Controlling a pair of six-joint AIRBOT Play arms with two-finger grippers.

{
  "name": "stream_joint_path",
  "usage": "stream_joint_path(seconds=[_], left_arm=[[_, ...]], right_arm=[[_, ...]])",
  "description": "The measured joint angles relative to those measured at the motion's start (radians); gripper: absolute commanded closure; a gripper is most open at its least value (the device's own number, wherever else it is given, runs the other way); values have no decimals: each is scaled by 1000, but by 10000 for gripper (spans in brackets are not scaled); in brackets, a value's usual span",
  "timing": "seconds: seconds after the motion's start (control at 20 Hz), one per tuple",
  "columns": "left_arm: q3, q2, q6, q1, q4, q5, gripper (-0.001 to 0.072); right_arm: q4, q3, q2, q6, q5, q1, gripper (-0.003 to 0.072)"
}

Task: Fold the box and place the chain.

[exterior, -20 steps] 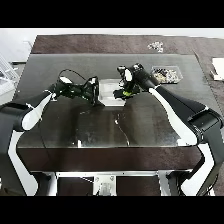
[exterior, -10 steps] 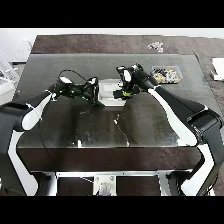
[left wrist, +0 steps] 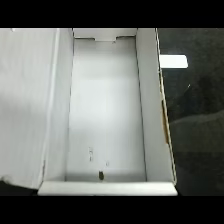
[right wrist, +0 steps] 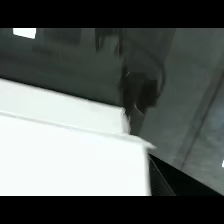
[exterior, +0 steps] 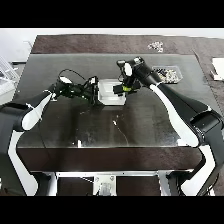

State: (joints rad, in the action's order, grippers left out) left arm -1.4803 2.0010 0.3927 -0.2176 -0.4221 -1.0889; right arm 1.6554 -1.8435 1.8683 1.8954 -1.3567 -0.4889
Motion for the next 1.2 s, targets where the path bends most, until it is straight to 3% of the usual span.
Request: stream_joint_path(seconds=[0.15, 0.4, 0.55, 0.65, 0.9, 1.2], left_arm=[[0, 0, 0, 0, -2, -1, 223], [0, 0, 0, 0, -3, -2, 223], [0, 0, 0, 0, -3, -3, 223], [0, 0, 0, 0, -3, -3, 223], [0, 0, 0, 0, -3, -3, 223], [0, 0, 0, 0, -3, -3, 223]], right_arm=[[62, -26, -58, -39, -3, 0, 143], [337, -36, -139, -138, 20, 32, 143], [365, -19, -152, -203, 68, 132, 142], [282, -4, -156, -237, 118, 237, 143], [-115, 11, -126, -375, 227, 514, 143], [-357, 13, -23, -488, 293, 656, 151]])
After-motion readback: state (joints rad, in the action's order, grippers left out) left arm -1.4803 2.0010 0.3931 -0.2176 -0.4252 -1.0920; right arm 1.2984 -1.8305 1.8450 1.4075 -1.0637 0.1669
